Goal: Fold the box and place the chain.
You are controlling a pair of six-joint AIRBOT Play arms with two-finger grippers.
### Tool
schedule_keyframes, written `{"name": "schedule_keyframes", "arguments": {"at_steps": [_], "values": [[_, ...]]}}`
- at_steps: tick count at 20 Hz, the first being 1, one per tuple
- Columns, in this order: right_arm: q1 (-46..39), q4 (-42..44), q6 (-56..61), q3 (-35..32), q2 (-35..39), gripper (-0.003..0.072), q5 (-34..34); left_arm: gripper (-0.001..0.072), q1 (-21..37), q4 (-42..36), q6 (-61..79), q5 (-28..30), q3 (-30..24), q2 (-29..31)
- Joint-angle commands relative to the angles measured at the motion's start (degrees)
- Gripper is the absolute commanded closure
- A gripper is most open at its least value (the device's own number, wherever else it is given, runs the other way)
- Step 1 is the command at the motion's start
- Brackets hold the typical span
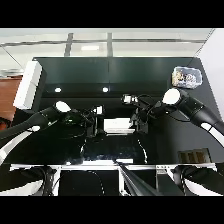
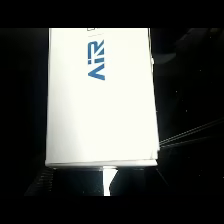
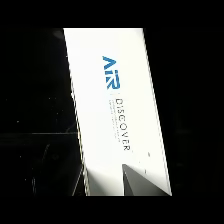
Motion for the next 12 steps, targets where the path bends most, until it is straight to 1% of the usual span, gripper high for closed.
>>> {"name": "schedule_keyframes", "arguments": {"at_steps": [1,6,9,12], "values": [[0.04,-0.09,0.04,-0.24,-0.24,0.0413,0.0,0.031,-0.02,0.0,-0.04,0.04,0.02,-0.04],[0.04,-0.44,0.2,-0.24,-0.24,0.0413,-0.07,0.031,-0.02,0.0,-0.04,0.04,0.02,-0.04],[0.04,-1.11,0.22,-0.83,-0.24,0.0413,-2.47,0.031,-0.02,0.0,-0.04,0.04,0.02,-0.04],[0.04,-0.15,0.24,-0.79,-0.15,0.0413,-2.32,0.031,-0.02,0.0,-0.04,0.04,0.02,-0.04]]}}
